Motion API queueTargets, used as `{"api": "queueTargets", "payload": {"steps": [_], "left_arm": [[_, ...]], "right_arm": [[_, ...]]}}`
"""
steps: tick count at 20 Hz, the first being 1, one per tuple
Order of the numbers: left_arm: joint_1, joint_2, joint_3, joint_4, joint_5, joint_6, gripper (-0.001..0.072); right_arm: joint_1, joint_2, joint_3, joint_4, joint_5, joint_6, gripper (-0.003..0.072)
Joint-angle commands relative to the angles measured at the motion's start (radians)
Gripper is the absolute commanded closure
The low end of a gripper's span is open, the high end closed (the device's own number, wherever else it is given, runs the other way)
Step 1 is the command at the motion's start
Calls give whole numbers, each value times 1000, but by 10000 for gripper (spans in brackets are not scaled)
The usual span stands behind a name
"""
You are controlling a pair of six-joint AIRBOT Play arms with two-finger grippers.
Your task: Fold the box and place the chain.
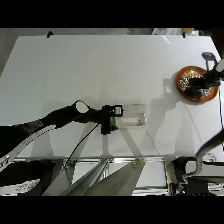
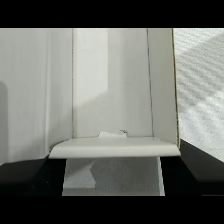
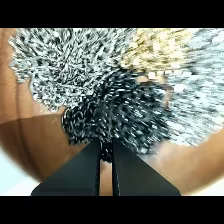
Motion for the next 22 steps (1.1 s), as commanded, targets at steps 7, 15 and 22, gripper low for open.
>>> {"api": "queueTargets", "payload": {"steps": [7, 15, 22], "left_arm": [[0, 1, 0, 0, 0, 0, 439], [0, 1, 0, 0, 0, 0, 439], [0, 1, 0, 0, 0, 0, 439]], "right_arm": [[0, 497, 1, 319, 224, -58, 673], [37, 762, 0, 658, 416, -105, 673], [420, 787, -14, 690, 422, -69, 673]]}}
